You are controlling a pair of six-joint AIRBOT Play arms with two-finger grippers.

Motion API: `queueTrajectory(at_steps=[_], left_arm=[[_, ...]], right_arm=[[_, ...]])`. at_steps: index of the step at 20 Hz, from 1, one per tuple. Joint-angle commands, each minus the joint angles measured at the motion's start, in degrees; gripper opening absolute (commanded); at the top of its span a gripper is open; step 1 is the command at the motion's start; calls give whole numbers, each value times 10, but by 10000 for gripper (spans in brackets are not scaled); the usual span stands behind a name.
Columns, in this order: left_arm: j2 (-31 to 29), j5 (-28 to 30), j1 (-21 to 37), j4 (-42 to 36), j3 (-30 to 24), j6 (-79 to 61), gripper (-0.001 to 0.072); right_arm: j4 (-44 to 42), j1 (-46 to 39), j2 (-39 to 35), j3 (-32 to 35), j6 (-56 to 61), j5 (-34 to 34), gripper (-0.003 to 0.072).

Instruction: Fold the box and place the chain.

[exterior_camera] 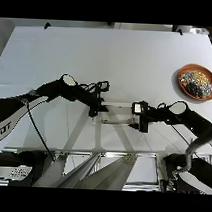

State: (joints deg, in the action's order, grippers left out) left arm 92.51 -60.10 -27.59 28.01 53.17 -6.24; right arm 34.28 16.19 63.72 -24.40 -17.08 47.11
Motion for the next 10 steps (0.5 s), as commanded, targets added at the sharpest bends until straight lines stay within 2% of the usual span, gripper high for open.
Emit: queueTrajectory(at_steps=[1,10], left_arm=[[0,3,0,-1,0,1,13],[0,3,0,-1,0,1,13]], right_arm=[[-8,5,19,2,7,3,636],[-7,5,48,2,5,1,634]])
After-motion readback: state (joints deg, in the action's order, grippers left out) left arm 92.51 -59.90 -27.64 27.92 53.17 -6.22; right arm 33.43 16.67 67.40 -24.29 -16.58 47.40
